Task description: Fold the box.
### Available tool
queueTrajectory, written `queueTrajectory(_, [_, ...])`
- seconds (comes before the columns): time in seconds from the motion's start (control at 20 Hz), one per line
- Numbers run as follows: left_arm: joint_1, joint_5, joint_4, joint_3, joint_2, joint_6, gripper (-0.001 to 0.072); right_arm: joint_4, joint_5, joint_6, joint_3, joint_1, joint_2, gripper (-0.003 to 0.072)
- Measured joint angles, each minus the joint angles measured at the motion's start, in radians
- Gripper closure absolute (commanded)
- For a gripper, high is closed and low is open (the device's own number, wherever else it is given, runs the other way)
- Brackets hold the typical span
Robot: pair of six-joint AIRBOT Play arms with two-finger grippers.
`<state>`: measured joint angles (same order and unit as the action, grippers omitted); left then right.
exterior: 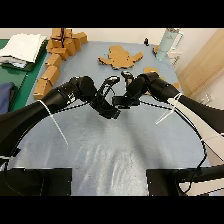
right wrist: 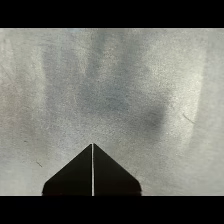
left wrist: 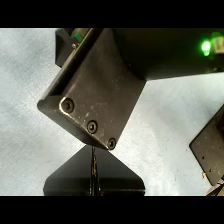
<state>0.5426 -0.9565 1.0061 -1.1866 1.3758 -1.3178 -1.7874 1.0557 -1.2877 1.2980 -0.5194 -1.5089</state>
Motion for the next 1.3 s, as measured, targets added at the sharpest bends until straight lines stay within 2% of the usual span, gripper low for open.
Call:
queueTrajectory(0.6, [0.000, 0.000, 0.000, 0.000, 0.000, 0.000, 0.0696, 0.000, -0.001, 0.000, 0.000, 0.000, 0.000, 0.0679])
queueTrajectory(0.9, [0.000, 0.000, 0.000, 0.000, 0.000, 0.000, 0.0697, -0.007, -0.043, 0.027, 0.002, 0.002, -0.005, 0.0680])
queueTrajectory(1.05, [0.000, 0.000, 0.000, 0.000, 0.000, 0.000, 0.0697, 0.061, -0.052, 0.074, 0.045, 0.066, -0.014, 0.0679])
queueTrajectory(1.1, [0.000, 0.001, 0.000, 0.000, 0.000, 0.000, 0.0697, 0.090, -0.049, 0.080, 0.073, 0.111, -0.021, 0.0650])
queueTrajectory(1.15, [0.000, 0.002, 0.000, 0.000, 0.000, 0.000, 0.0696, 0.113, -0.037, 0.080, 0.108, 0.172, -0.030, 0.0506])
queueTrajectory(1.2, [0.000, 0.003, -0.002, 0.000, 0.000, 0.000, 0.0696, 0.129, -0.030, 0.073, 0.149, 0.246, -0.045, 0.0308])
queueTrajectory(1.25, [0.000, 0.008, -0.005, 0.000, 0.000, 0.000, 0.0697, 0.133, -0.024, 0.053, 0.186, 0.323, -0.063, 0.0212])
queueTrajectory(1.3, [0.000, 0.016, -0.008, 0.000, 0.000, 0.000, 0.0697, 0.133, -0.021, 0.025, 0.225, 0.412, -0.089, 0.0200])
